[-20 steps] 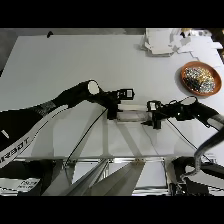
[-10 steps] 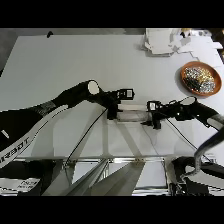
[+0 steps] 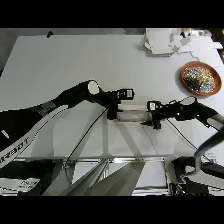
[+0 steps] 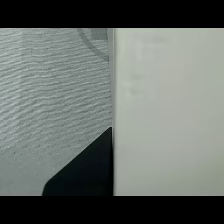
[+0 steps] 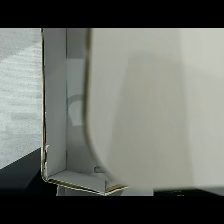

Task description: Fold the box and place the chain.

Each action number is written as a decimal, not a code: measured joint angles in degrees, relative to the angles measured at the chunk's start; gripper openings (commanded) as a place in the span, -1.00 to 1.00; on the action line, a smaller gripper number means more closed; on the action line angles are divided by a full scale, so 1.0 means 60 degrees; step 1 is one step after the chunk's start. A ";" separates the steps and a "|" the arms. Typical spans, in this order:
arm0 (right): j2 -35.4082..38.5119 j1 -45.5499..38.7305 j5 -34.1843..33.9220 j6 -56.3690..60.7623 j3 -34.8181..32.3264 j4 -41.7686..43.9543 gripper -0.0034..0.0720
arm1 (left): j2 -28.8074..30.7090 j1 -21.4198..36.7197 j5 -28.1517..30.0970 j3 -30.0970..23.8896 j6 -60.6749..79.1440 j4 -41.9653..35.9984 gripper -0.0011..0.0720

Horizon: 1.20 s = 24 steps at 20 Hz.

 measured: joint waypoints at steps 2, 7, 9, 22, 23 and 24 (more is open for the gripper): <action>0.0000 0.0000 -0.0004 0.0000 0.0000 0.0000 0.44 | 0.0000 0.0000 0.0000 0.0000 0.0000 0.0000 -0.94; 0.0000 0.0000 -0.0004 0.0000 0.0000 0.0004 0.44 | 0.0000 0.0000 0.0000 0.0000 0.0000 0.0000 -0.94; 0.0000 0.0000 -0.0004 0.0000 0.0000 0.0004 0.44 | 0.0000 0.0000 0.0000 0.0000 0.0000 -0.0022 -0.94; 0.0000 0.0000 -0.0036 0.0004 0.0000 0.0018 0.44 | 0.1286 0.0361 -0.0907 -0.0011 -0.0947 0.1428 0.68; 0.0000 0.0000 -0.0033 0.0004 0.0000 0.0015 0.44 | 0.1486 0.0444 -0.1118 -0.0011 -0.1177 0.1596 0.51; -0.0004 0.0000 -0.0029 0.0004 0.0000 0.0007 0.44 | 0.1698 0.0517 -0.1402 -0.0011 -0.1366 0.1730 0.16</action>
